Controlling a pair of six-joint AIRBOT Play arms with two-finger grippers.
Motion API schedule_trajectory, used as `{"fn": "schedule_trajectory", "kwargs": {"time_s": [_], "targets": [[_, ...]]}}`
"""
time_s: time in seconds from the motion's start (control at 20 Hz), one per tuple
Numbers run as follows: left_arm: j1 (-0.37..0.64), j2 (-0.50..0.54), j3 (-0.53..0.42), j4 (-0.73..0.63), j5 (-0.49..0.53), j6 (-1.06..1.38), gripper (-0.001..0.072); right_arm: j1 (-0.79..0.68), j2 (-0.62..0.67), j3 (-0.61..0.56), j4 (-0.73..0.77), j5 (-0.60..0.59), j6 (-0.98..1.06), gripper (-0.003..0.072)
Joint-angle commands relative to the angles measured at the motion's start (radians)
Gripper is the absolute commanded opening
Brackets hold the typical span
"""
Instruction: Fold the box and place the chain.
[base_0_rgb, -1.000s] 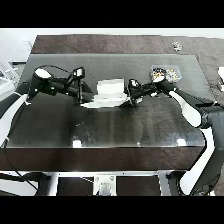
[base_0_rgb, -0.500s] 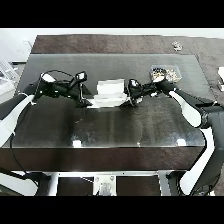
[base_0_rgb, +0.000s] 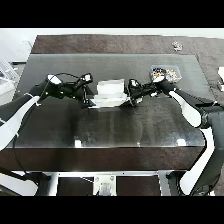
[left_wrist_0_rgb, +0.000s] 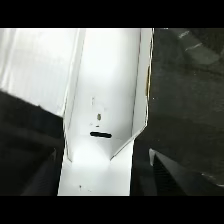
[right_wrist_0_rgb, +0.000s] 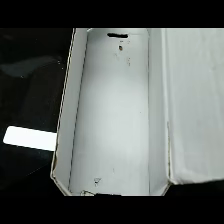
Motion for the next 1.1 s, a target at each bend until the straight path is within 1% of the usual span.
{"fn": "schedule_trajectory", "kwargs": {"time_s": [0.0,0.1,0.15,0.3,0.35,0.45,0.55,0.6,0.95,1.0,1.05], "targets": [[-0.022,0.000,0.000,0.031,0.090,-0.011,0.0719,0.001,0.000,0.000,0.000,0.000,0.000,0.0581],[-0.022,0.000,0.000,0.034,0.110,-0.011,0.0719,0.001,0.000,0.000,0.000,0.000,0.000,0.0581],[-0.022,0.000,0.000,0.034,0.110,-0.011,0.0700,0.001,0.000,0.000,0.000,0.000,0.000,0.0581],[-0.022,0.000,0.000,0.034,0.097,-0.012,0.0697,0.001,0.000,0.000,0.000,0.000,0.000,0.0581],[-0.022,0.000,0.000,0.032,0.081,-0.011,0.0597,0.001,0.000,0.000,0.000,0.000,0.000,0.0581],[-0.022,-0.004,0.000,0.028,0.069,-0.012,0.0597,0.001,0.000,0.000,0.000,0.000,0.000,0.0581],[-0.022,-0.021,0.000,0.027,0.056,-0.011,0.0494,0.001,0.000,0.000,0.000,0.000,0.000,0.0581],[-0.022,-0.030,0.000,0.019,0.048,-0.011,0.0469,0.001,0.000,0.000,0.000,0.000,0.000,0.0581],[-0.024,-0.050,0.000,-0.031,0.036,0.018,0.0467,0.001,0.000,0.000,0.000,0.000,0.000,0.0581],[-0.024,-0.050,0.000,-0.031,0.038,0.020,0.0456,0.001,0.000,0.000,0.000,0.000,0.000,0.0581],[-0.024,-0.050,0.000,-0.035,0.040,0.028,0.0350,0.001,0.000,0.000,0.000,0.000,0.000,0.0581]]}}
